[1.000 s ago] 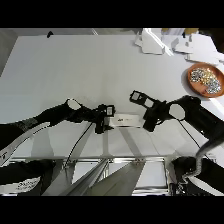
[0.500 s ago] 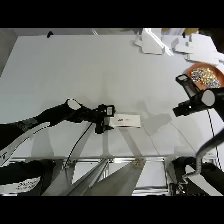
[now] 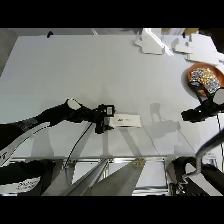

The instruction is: Fold the box and place the chain.

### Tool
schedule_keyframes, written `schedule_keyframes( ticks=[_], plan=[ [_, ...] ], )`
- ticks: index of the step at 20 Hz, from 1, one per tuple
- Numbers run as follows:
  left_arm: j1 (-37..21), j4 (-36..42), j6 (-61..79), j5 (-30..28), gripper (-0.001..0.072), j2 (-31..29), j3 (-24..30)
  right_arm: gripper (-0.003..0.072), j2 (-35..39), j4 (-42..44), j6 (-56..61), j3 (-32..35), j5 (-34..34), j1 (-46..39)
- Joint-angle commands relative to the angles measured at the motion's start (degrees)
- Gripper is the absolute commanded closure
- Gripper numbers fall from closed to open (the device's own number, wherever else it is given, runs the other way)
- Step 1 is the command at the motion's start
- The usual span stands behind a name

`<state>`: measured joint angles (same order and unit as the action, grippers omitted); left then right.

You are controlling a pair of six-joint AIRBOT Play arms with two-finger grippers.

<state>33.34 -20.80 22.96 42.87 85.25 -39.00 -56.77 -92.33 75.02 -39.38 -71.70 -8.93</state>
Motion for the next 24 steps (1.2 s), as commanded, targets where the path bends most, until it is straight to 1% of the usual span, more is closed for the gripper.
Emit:
schedule_keyframes(
  ticks=[1,3,6,8,10,12,13,16,18,19,22,24],
  plan=[
    [-0.04,0.63,-0.07,4.31,0.0499,-0.02,-0.02,0.0626,0.04,0.04,0.09,0.0,-0.87,-0.24],
    [-0.04,0.61,-0.07,5.75,0.0499,-0.04,-0.02,0.0626,0.04,0.02,0.09,0.0,-0.87,-0.24],
    [-0.2,0.22,-0.17,5.79,0.0498,-0.26,-0.02,0.0626,0.04,0.02,0.09,0.0,-0.87,-0.24],
    [-1.03,-1.09,-1.73,5.79,0.0499,-2.29,-0.02,0.0626,0.04,0.04,0.09,0.0,-0.87,-0.24],
    [-2.8,-0.94,-9.01,5.81,0.0498,-6.25,-0.02,0.0626,0.04,0.02,0.09,0.0,-0.87,-0.24],
    [-6.21,-1.64,-17.84,5.86,0.0497,-12.0,-0.02,0.0626,0.04,0.04,0.09,0.0,-0.87,-0.24],
    [-8.48,-3.41,-22.51,5.84,0.0497,-15.56,-0.02,0.0626,0.07,0.04,0.09,0.0,-0.87,-0.24],
    [-16.9,-11.65,-37.4,5.81,0.0495,-26.34,-0.02,0.0626,0.04,0.04,0.09,0.0,-0.87,-0.24],
    [-24.35,-18.64,-50.73,5.84,0.0496,-32.96,-0.02,0.0626,0.07,0.04,0.09,0.0,-0.87,-0.24],
    [-27.8,-22.45,-56.33,5.86,0.0496,-35.32,-0.02,0.0626,0.04,0.04,0.09,0.0,-0.87,-0.24],
    [-37.86,-37.81,-71.01,5.86,0.0496,-40.19,-0.02,0.0626,0.04,0.02,0.09,0.0,-0.87,-0.24],
    [-43.74,-47.28,-80.0,5.84,0.0497,-40.72,0.0,0.0626,0.04,0.04,0.09,0.0,-0.87,-0.24]
  ],
)
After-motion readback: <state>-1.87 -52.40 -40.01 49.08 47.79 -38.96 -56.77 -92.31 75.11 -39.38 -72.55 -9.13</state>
